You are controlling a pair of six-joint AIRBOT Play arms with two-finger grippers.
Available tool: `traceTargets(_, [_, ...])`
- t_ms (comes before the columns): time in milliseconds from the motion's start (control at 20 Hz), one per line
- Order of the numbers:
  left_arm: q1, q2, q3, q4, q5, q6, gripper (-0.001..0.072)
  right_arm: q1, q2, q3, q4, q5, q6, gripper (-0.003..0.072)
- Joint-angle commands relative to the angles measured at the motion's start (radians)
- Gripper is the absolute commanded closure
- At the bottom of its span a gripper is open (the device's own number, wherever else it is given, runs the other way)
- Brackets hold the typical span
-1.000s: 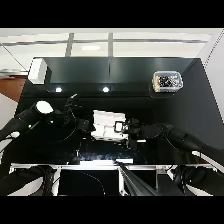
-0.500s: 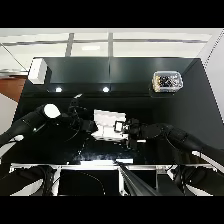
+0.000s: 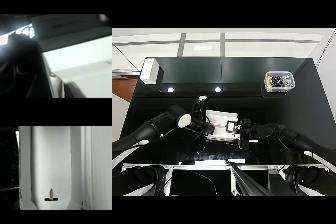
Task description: Fold the box and place the chain.
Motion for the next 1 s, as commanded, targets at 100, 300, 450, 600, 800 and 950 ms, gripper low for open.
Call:
traceTargets(100, [-0.027, -0.050, 0.024, 0.068, -0.039, -0.178, 0.0316, 0.001, 0.000, 0.001, 0.000, 0.000, 0.001, 0.0217])
traceTargets(300, [-0.054, -0.050, 0.026, 0.135, -0.029, -0.251, 0.0323, 0.001, 0.000, 0.001, 0.000, 0.000, 0.001, 0.0217])
traceTargets(450, [-0.074, -0.052, 0.026, 0.132, 0.008, -0.273, 0.0326, 0.001, 0.000, 0.001, 0.000, 0.000, 0.001, 0.0217])
traceTargets(600, [-0.091, -0.091, 0.061, 0.135, -0.024, -0.279, 0.0358, 0.001, 0.000, 0.001, 0.000, 0.000, 0.001, 0.0217])
traceTargets(800, [-0.105, -0.119, 0.110, 0.166, -0.057, -0.288, 0.0363, 0.001, 0.000, 0.001, 0.000, 0.000, 0.005, 0.0217])
traceTargets(950, [-0.105, -0.119, 0.110, 0.167, -0.076, -0.304, 0.0389, 0.001, 0.000, 0.001, 0.000, -0.001, 0.005, 0.0217])
